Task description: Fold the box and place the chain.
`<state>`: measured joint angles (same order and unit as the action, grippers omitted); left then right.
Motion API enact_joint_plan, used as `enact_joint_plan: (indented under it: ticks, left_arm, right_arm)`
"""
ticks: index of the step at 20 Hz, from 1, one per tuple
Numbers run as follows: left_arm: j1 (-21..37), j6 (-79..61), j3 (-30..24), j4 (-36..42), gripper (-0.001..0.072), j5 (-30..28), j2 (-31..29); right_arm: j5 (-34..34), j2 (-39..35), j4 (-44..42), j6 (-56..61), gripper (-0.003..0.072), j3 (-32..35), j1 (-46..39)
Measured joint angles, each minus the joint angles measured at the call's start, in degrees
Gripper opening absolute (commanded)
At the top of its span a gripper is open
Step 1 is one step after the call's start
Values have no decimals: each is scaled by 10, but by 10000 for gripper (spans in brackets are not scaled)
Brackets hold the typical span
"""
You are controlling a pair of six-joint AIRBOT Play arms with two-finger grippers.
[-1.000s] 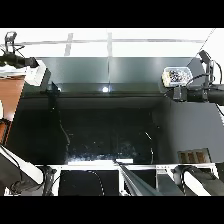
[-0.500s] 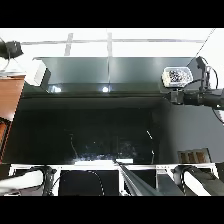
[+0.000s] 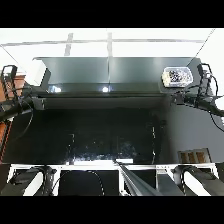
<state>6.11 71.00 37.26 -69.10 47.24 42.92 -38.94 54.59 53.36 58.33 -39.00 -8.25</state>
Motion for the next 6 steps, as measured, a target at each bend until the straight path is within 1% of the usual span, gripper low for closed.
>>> enact_joint_plan:
  ticks: [3,6]
  left_arm:
    - [-3,-1,-19,7,28,6,-16]
    - [-4,-1,-26,10,28,9,-21]
  right_arm:
    - [6,0,4,0,16,1,0]
    - [8,0,5,0,16,2,0]
